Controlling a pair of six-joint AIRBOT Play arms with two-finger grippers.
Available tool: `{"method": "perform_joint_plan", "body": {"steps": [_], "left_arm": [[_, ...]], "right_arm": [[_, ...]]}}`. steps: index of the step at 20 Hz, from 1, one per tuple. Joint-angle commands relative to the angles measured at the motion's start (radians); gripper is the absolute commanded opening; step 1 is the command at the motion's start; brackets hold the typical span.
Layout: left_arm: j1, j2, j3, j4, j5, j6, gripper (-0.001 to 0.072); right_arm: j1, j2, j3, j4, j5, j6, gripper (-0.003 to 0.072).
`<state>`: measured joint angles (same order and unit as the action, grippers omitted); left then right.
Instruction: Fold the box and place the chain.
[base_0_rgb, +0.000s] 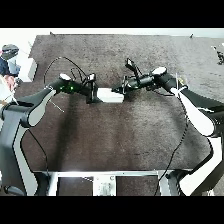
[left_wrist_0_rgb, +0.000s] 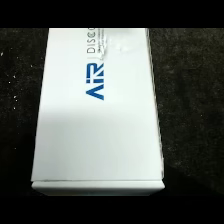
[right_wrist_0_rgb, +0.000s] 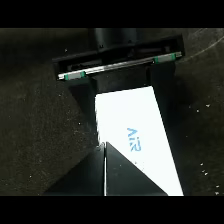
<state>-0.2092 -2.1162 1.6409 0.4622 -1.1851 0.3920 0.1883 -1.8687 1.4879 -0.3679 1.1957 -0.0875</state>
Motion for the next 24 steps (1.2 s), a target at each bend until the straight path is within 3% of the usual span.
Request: {"method": "perform_joint_plan", "body": {"steps": [1, 10, 14, 17, 20, 24], "left_arm": [[0.0, 0.0, 0.0, 0.001, -0.001, 0.001, 0.0485], [0.0, 0.0, 0.0, 0.001, -0.001, 0.001, 0.0485], [0.0, 0.0, 0.0, 0.001, -0.001, 0.001, 0.0485], [0.0, 0.0, 0.0, 0.001, 0.0, 0.001, 0.0485], [0.0, 0.0, 0.0, 0.001, -0.001, 0.001, 0.0485], [0.0, 0.0, 0.0, 0.001, -0.001, 0.001, 0.0485]], "right_arm": [[-0.005, -0.027, 0.001, -0.022, -0.017, 0.088, 0.0012], [-0.001, -0.07, 0.001, -0.232, -0.059, 0.254, 0.0011], [-0.001, -0.016, 0.002, -0.073, -0.023, 0.154, 0.001], [-0.001, 0.115, 0.002, 0.07, -0.017, 0.117, 0.0009], [-0.003, 0.288, -0.018, 0.084, -0.048, 0.185, 0.0009], [-0.029, 0.562, -0.229, -0.012, -0.222, 0.335, 0.0009]]}}
